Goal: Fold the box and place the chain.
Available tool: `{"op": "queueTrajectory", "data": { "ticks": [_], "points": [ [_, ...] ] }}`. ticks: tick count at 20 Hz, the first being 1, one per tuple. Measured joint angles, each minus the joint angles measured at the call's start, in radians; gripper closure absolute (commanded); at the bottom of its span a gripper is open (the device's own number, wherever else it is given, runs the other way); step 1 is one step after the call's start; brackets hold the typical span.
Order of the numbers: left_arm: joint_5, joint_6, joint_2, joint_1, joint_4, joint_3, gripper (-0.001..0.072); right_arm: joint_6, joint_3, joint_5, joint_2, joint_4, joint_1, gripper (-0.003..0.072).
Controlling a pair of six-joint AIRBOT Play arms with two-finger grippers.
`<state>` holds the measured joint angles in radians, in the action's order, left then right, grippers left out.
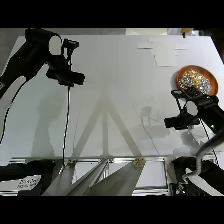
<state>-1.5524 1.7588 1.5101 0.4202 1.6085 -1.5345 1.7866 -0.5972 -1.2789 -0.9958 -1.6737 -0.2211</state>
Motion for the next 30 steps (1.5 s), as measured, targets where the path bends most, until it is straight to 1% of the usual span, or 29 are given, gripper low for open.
{"op": "queueTrajectory", "data": {
  "ticks": [11,14,16,19,20,21,22,26,28,30],
  "points": [
    [0.000,0.000,0.001,0.000,0.000,0.000,0.0699,0.000,0.000,0.000,0.000,0.000,0.000,0.0671],
    [0.000,0.000,0.001,0.000,0.000,0.000,0.0699,-0.002,0.000,0.026,0.000,-0.005,0.000,0.0670],
    [0.000,0.000,0.001,0.000,0.000,0.000,0.0699,-0.002,-0.003,0.057,0.000,-0.058,0.000,0.0670],
    [0.000,0.000,0.001,0.000,0.000,0.000,0.0699,0.046,-0.029,0.073,0.000,-0.248,0.018,0.0662],
    [0.000,0.000,0.001,0.000,0.000,0.000,0.0699,0.046,-0.041,0.064,0.000,-0.327,0.042,0.0506],
    [0.000,0.000,0.001,0.000,0.000,0.000,0.0699,0.029,-0.050,0.047,0.000,-0.393,0.073,0.0266],
    [0.000,0.000,0.001,0.000,0.000,0.000,0.0699,-0.007,-0.057,0.027,0.000,-0.449,0.120,0.0218],
    [0.000,0.000,0.001,0.000,0.000,0.000,0.0699,-0.135,-0.070,-0.003,-0.001,-0.571,0.363,0.0218],
    [0.000,0.000,0.001,0.000,0.000,0.000,0.0699,-0.170,-0.073,-0.002,-0.008,-0.597,0.478,0.0218],
    [0.000,0.000,0.001,0.000,0.000,0.000,0.0699,-0.204,-0.074,0.008,-0.030,-0.612,0.559,0.0218]
  ]
}}
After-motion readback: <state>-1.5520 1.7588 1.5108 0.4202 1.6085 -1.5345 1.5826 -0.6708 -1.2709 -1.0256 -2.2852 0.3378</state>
